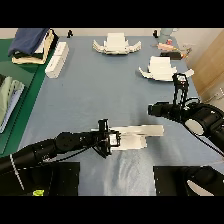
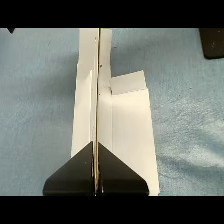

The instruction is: Fold the box.

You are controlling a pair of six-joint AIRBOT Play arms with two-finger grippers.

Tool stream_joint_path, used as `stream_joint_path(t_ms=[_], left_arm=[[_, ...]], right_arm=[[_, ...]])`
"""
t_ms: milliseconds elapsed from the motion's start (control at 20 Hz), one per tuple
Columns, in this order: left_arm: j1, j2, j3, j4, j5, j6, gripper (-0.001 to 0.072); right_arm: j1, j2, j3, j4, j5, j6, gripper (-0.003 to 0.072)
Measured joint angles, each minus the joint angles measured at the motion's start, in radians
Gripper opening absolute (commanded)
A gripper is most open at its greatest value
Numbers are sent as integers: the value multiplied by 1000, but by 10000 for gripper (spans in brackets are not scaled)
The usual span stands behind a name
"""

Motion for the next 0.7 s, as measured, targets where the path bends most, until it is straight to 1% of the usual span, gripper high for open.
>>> stream_joint_path(t_ms=[150, 400, 550, 700], left_arm=[[72, 0, 14, -9, -33, -14, 11], [238, -21, 50, -16, -225, -31, 12], [275, -37, 61, -10, -305, -37, 12], [292, -46, 95, 8, -341, -41, 12]], right_arm=[[0, 0, 0, 0, 0, 1, 1], [0, 0, 0, 0, 0, 2, 1], [0, 0, 0, 0, -1, 3, 1], [0, 0, 0, 0, -1, 3, 1]])
